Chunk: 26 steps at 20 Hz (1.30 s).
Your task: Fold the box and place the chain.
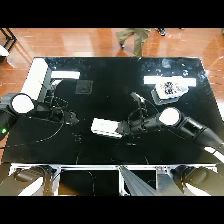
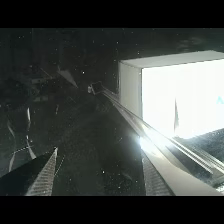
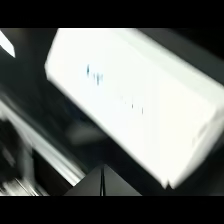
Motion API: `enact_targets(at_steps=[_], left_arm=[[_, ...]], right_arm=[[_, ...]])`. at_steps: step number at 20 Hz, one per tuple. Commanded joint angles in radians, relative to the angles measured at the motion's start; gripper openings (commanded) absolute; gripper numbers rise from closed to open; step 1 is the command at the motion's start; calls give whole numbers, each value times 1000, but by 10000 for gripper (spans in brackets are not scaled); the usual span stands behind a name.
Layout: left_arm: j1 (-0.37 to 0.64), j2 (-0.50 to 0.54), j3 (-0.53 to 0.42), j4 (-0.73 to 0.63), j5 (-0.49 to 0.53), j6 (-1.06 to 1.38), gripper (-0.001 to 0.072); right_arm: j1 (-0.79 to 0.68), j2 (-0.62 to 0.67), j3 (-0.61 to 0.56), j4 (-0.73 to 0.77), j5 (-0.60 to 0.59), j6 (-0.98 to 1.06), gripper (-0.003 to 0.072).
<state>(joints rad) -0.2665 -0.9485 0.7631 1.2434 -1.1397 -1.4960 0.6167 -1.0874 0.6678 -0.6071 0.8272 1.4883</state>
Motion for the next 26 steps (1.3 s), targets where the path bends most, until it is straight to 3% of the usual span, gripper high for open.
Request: enact_targets(at_steps=[1, 17, 23, 26], left_arm=[[0, -1, 0, 0, 7, 0, 628], [-1, -1, 0, -26, 6, 25, 628], [0, -2, 5, -30, 20, 174, 628], [-1, -40, 32, -95, 34, 354, 628]], right_arm=[[-3, -35, -85, 253, -183, -61, 26], [44, -130, -80, 189, -158, -76, 26], [-70, 33, -22, 180, 3, -141, 26], [-204, 159, -22, 73, 93, -136, 26]])
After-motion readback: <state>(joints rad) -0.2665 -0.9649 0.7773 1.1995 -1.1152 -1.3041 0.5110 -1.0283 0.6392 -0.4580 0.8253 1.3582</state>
